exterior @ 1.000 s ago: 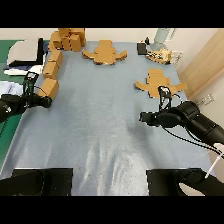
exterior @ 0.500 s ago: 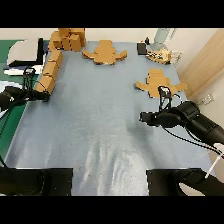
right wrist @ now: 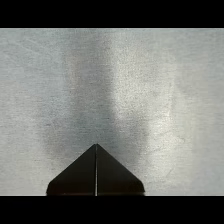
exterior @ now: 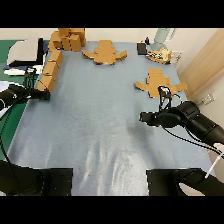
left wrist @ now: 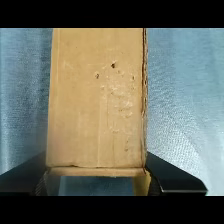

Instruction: Fold the box.

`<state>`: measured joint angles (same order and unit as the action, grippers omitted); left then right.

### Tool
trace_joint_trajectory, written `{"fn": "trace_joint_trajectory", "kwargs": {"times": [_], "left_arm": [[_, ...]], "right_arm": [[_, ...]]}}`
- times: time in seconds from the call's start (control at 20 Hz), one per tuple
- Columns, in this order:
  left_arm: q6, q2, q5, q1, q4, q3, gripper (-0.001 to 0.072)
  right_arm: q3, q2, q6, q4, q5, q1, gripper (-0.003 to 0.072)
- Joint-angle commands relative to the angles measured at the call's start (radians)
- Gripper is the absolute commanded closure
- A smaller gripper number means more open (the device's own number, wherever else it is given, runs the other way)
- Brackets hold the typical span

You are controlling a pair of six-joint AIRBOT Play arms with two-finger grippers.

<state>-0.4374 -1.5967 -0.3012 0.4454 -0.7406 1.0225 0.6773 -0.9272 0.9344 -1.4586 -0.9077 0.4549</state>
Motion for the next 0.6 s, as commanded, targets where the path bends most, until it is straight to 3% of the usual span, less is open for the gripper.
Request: {"fn": "trace_joint_trajectory", "kwargs": {"times": [0.0,0.55], "left_arm": [[0.007,-0.010,0.040,0.001,-0.008,0.003,0.0222],[0.006,-0.010,0.040,-0.003,0.001,0.003,0.0222]], "right_arm": [[0.001,0.000,0.000,0.000,0.000,0.000,0.0684],[0.001,0.000,0.000,0.000,0.000,0.000,0.0684]]}}
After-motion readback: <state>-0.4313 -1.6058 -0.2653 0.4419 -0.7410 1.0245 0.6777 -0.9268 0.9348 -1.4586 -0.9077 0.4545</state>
